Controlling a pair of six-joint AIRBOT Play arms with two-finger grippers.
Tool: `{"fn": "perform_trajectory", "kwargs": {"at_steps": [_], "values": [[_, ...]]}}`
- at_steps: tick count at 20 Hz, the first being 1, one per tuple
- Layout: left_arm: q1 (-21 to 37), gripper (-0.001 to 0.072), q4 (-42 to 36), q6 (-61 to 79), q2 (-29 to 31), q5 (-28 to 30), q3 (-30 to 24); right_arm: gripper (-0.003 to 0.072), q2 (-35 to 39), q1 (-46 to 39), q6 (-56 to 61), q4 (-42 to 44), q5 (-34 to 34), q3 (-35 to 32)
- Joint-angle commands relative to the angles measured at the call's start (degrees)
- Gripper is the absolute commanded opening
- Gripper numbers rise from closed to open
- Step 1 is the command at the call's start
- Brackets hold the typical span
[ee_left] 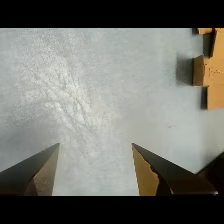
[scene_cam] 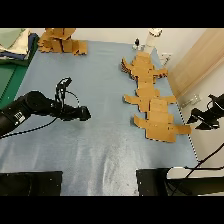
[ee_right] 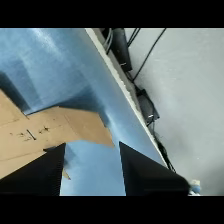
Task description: Fold the box.
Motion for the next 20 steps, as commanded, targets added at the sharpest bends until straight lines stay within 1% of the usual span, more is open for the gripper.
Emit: {"fn": "perform_trajectory", "kwargs": {"at_steps": [1, 4, 6, 7, 8, 9, 10, 11, 12, 14, 16, 20], "values": [[1.27, 0.0685, -4.28, 0.02, -0.04, -2.86, 0.07, 0.0524, -4.87, -1.92, -4.13, 2.12, 1.81, -0.11], [1.7, 0.0686, -6.1, 0.07, -0.04, -3.76, 0.07, 0.0521, -7.06, -1.9, -7.1, 5.95, 1.2, -0.13], [1.77, 0.0686, -6.95, 0.07, -0.04, -3.85, 0.07, 0.0498, -8.13, -1.88, -11.72, 9.7, -1.86, -0.13], [1.77, 0.0685, -7.41, 0.09, -0.04, -3.93, 0.07, 0.0434, -8.39, -1.88, -14.4, 13.03, -4.35, -0.26], [1.79, 0.0685, -8.07, 0.35, -0.04, -4.17, 0.07, 0.0315, -8.37, -1.86, -16.17, 16.87, -7.19, -0.48], [1.79, 0.0685, -8.87, 0.7, -0.04, -4.79, 0.07, 0.0241, -8.37, -1.86, -16.94, 20.96, -9.81, -0.76], [1.79, 0.0685, -9.42, 0.7, -0.04, -5.77, 0.07, 0.0125, -8.37, -1.77, -16.98, 25.81, -13.25, -1.09], [1.79, 0.0684, -9.51, 0.74, -0.04, -6.91, 0.07, 0.0031, -8.28, -1.62, -16.98, 30.08, -16.24, -1.64], [1.86, 0.0684, -9.51, 1.22, -0.04, -8.13, 0.07, 0.0002, -7.89, -0.7, -16.94, 32.79, -18.27, -2.51], [2.8, 0.0683, -10.12, 2.34, -0.04, -9.94, 0.07, 0.0002, -5.79, 2.64, -16.92, 33.35, -18.16, -5.38], [4.85, 0.0654, -11.69, 4.0, -0.04, -11.54, 0.07, 0.0002, -2.95, 6.91, -16.9, 33.35, -15.21, -9.55], [9.38, 0.0655, -16.2, 8.85, -0.04, -14.6, 0.07, 0.0002, 3.93, 17.05, -16.72, 33.35, -4.59, -20.74]]}}
